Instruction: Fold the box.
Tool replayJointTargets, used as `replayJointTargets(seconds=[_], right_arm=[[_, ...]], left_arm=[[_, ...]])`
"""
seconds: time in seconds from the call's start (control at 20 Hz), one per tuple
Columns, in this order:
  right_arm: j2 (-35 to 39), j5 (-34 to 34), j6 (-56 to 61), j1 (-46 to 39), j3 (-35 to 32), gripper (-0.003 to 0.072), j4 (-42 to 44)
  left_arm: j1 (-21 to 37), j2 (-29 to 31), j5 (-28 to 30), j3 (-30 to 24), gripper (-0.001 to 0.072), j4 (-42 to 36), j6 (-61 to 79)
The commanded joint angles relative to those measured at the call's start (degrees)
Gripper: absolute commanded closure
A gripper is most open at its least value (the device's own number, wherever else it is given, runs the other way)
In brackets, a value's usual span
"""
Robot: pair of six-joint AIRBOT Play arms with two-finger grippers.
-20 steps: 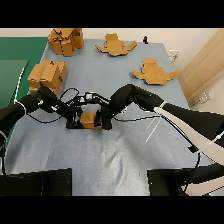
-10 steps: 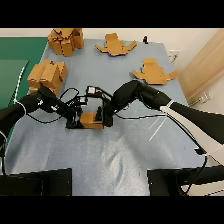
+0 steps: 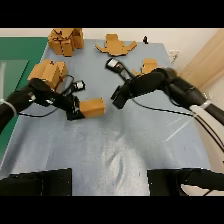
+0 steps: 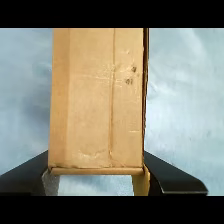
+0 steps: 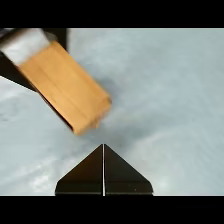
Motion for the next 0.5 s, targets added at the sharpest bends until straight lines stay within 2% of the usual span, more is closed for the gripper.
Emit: replayJointTargets(seconds=[0.0, 0.05, 0.15, 0.25, 0.3, 0.4, 0.45], right_arm=[[6.3, 1.4, 7.6, -4.8, -3.3, 0.0679, -5.6], [7.4, 1.4, 7.6, -5.8, -4.4, 0.0678, -5.7], [9.4, 1.5, 7.6, -7.5, -6.8, 0.0678, -5.7], [10.7, 2.1, 7.6, -8.5, -8.6, 0.0678, -5.7], [10.9, 2.7, 7.6, -8.8, -9.2, 0.0678, -5.6], [10.9, 3.6, 7.6, -8.9, -9.8, 0.0678, -5.6], [10.9, 4.0, 7.6, -8.9, -10.0, 0.0678, -5.2]], left_arm=[[3.6, 10.9, 7.2, 1.0, 0.0703, 4.6, -19.2], [6.4, 14.6, 7.7, 1.0, 0.0703, 7.8, -25.1], [15.1, 21.9, 5.0, 0.0, 0.0703, 15.8, -36.1], [25.3, 27.1, 0.3, -3.3, 0.0703, 19.6, -35.8], [30.9, 28.9, -1.1, -6.0, 0.0703, 19.2, -33.4], [40.4, 30.3, 0.5, -11.8, 0.0703, 15.8, -29.4], [43.3, 29.6, 2.3, -14.4, 0.0703, 12.7, -27.6]])
